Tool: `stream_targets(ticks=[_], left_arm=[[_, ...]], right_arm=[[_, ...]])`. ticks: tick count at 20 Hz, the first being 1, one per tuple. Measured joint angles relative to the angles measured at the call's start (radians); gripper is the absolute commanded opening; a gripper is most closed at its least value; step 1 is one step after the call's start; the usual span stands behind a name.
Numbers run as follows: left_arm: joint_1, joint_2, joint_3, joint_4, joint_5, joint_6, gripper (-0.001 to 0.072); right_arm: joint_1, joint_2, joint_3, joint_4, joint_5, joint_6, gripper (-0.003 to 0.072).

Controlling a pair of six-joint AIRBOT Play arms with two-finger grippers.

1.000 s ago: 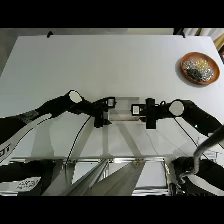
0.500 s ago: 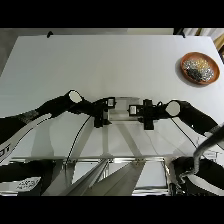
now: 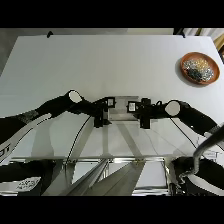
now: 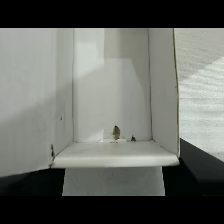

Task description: Fold the box and place the chain.

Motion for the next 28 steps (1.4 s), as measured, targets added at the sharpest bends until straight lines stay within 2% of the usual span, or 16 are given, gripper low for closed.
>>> stream_targets(ticks=[5, 6, 8, 14, 16, 17, 19, 24, 28], left_arm=[[0.000, 0.000, 0.000, 0.001, 0.000, 0.002, 0.0011], [0.000, 0.000, 0.000, 0.001, 0.000, 0.003, 0.0011], [0.000, 0.000, 0.000, 0.001, 0.000, 0.003, 0.0011], [0.000, 0.000, 0.000, 0.002, 0.000, 0.003, 0.0011], [0.000, 0.000, 0.000, 0.002, 0.000, 0.003, 0.0011], [0.000, 0.000, 0.000, 0.002, 0.000, 0.003, 0.0011], [0.000, 0.000, 0.000, 0.002, 0.000, 0.003, 0.0011], [0.000, 0.000, 0.000, 0.001, 0.000, 0.002, 0.0011], [0.000, 0.000, 0.000, 0.001, 0.000, 0.002, 0.0011]], right_arm=[[0.005, -0.016, 0.000, -0.004, -0.004, -0.003, 0.0065], [0.011, -0.023, 0.000, -0.003, -0.005, -0.003, 0.0109], [0.027, -0.036, 0.000, 0.010, -0.008, -0.011, 0.0319], [0.046, -0.049, 0.000, 0.033, -0.011, -0.036, 0.0325], [0.048, -0.050, 0.000, 0.036, -0.010, -0.039, 0.0313], [0.048, -0.050, 0.000, 0.037, -0.010, -0.039, 0.0243], [0.049, -0.049, 0.000, 0.035, -0.005, -0.039, 0.0017], [0.047, 0.018, 0.000, -0.068, 0.008, 0.067, 0.0018], [0.041, 0.119, 0.000, -0.159, 0.057, 0.285, 0.0018]])
